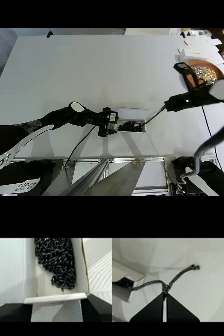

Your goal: Fold the box and place the chain.

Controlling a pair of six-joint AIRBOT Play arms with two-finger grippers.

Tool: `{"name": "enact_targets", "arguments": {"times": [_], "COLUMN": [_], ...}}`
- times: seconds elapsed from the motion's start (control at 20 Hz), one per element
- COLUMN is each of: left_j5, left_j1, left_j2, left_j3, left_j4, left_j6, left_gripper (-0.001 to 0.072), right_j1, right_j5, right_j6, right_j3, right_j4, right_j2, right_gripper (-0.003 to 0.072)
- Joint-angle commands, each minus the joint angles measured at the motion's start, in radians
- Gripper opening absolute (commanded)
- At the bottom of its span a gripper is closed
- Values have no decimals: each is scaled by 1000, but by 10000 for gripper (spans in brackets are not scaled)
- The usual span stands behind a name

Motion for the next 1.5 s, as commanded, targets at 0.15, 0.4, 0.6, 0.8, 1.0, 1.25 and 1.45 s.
{"name": "enact_targets", "arguments": {"times": [0.15, 0.4, 0.6, 0.8, 1.0, 1.25, 1.45], "left_j5": [0, 0, 0, 0, 0, 0, 1], "left_j1": [0, 0, 0, 0, 0, 0, 0], "left_j2": [0, 0, 0, 0, 0, 0, 0], "left_j3": [0, 0, 0, 0, 0, 0, 0], "left_j4": [0, 0, 0, 0, 0, 0, 0], "left_j6": [0, 0, 0, 0, 0, 0, 0], "left_gripper": [11, 11, 11, 11, 11, 11, 11], "right_j1": [1, 0, 1, 1, 1, 1, 1], "right_j5": [89, 78, -18, -167, -217, -195, -175], "right_j6": [-103, -201, -336, -429, -521, -535, -536], "right_j3": [0, -14, -110, -250, -333, -348, -348], "right_j4": [264, 468, 596, 727, 761, 653, 657], "right_j2": [264, 304, 301, 300, 270, 125, 37], "right_gripper": [19, 19, 19, 19, 20, 94, 116]}}
